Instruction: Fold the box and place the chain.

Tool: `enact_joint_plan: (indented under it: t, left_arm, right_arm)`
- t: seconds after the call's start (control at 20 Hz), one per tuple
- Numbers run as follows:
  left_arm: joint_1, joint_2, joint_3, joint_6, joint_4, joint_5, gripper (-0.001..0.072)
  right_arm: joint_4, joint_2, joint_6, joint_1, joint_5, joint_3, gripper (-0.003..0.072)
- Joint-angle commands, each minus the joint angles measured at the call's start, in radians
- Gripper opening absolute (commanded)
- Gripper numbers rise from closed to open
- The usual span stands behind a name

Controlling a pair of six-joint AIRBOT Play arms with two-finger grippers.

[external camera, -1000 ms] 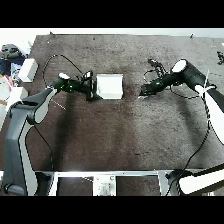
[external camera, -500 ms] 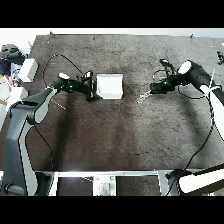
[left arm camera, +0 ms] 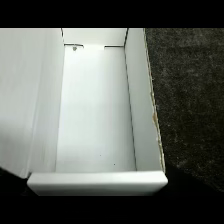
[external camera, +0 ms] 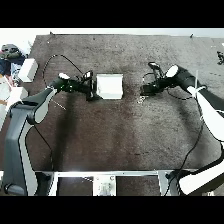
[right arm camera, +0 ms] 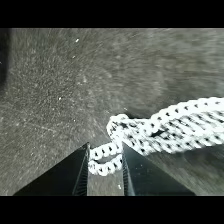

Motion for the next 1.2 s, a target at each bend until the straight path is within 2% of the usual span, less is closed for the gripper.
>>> enact_joint_plan:
  t: [0.0,0.55,0.6,0.65,0.75,0.9,1.15]
  left_arm:
    - [0.000,0.000,0.000,0.000,0.001,0.000,0.0405]
    - [0.000,0.000,0.000,0.000,0.001,0.000,0.0405]
    - [0.000,0.000,0.000,0.000,0.001,0.000,0.0405]
    - [0.000,0.000,0.000,0.000,0.000,0.000,0.0405]
    - [0.000,0.000,0.000,0.000,0.000,0.000,0.0405]
    - [0.000,0.000,0.000,0.000,0.000,0.000,0.0405]
    - [0.000,0.000,0.000,0.000,-0.002,0.000,0.0405]
  right_arm:
    - [-0.042,-0.037,0.018,0.029,-0.025,0.001,0.0234]
    - [-0.169,-0.051,0.066,0.051,-0.092,0.002,0.0212]
    - [-0.199,-0.056,0.071,0.059,-0.084,0.002,0.0072]
    - [-0.211,-0.056,0.071,0.064,-0.079,0.002,0.0013]
    - [-0.211,-0.041,0.071,0.071,-0.080,0.002,0.0012]
    - [-0.167,0.027,0.071,0.074,-0.088,0.002,0.0011]
    - [-0.057,0.258,0.059,0.087,-0.118,0.026,0.0011]
